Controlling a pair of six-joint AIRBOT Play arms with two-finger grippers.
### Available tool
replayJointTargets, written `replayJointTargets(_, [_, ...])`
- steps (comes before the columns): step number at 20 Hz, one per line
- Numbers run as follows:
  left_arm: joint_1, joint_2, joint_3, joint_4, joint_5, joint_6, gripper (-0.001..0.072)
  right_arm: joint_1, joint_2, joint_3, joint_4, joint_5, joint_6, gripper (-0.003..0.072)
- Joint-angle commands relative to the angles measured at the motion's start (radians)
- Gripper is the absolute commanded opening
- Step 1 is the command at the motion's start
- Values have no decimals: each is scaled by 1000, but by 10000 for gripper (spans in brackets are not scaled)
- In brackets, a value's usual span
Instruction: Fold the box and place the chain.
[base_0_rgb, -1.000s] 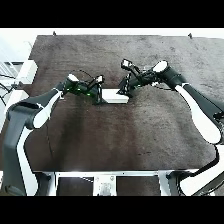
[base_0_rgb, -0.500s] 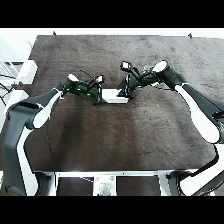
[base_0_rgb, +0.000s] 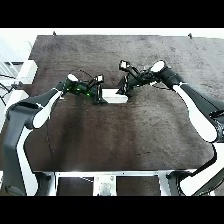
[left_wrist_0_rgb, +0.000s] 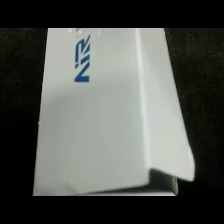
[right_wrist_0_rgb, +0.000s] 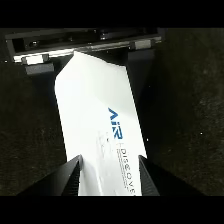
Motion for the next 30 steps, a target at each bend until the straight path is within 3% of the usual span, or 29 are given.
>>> replayJointTargets(1, [0, 0, 0, 1, -3, 2, 355, 1, 2, 21, -3, 51, 0, 406])
replayJointTargets(2, [-1, 0, 0, 1, -3, 2, 355, 1, 2, 21, -3, 51, 0, 403])
replayJointTargets(4, [0, 0, 0, 1, -3, 2, 355, 2, 2, 21, -3, 50, 0, 305])
replayJointTargets(10, [-1, 0, 0, 1, -3, 2, 355, 2, 1, 20, -4, 48, 0, 149])
replayJointTargets(22, [-1, 0, 0, 1, -3, 2, 355, 2, 2, -8, -14, -24, 23, 159])
replayJointTargets(27, [0, 0, 0, 1, -3, 2, 355, 13, 13, -8, -17, -25, 23, 240])
replayJointTargets(28, [0, 0, 0, 1, -3, 2, 355, 16, 13, -8, -32, -25, 23, 296])
replayJointTargets(30, [0, 0, 0, 1, -3, 2, 355, 26, 13, -9, -67, -34, 23, 298])
